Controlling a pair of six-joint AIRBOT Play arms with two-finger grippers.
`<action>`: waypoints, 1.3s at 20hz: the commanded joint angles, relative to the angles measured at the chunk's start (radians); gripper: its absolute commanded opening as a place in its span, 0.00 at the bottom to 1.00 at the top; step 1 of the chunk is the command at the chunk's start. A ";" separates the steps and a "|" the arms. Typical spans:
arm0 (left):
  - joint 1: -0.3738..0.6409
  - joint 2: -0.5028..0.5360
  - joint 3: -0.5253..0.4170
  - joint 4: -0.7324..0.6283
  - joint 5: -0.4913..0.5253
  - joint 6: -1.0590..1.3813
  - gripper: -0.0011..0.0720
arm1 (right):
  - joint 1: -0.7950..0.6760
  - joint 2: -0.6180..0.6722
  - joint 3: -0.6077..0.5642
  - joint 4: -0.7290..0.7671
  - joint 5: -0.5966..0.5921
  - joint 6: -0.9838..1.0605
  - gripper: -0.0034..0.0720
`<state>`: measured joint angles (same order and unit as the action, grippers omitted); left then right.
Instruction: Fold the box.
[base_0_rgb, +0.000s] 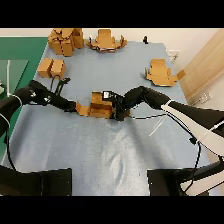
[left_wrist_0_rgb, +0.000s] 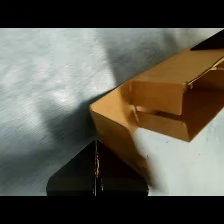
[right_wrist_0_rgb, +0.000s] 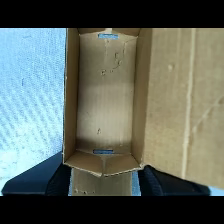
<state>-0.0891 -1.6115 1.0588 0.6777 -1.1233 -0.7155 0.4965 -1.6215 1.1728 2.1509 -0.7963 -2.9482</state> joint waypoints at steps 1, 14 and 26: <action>-0.048 -0.008 0.012 -0.091 -0.027 0.035 0.03 | 0.000 0.000 0.000 0.000 -0.006 0.000 0.73; -0.053 -0.009 0.036 -0.258 -0.132 0.184 0.40 | 0.000 0.000 0.000 0.000 -0.010 0.000 0.73; -0.182 -0.008 0.204 0.026 -0.130 -0.328 0.84 | 0.000 0.000 0.000 0.000 -0.010 0.000 0.73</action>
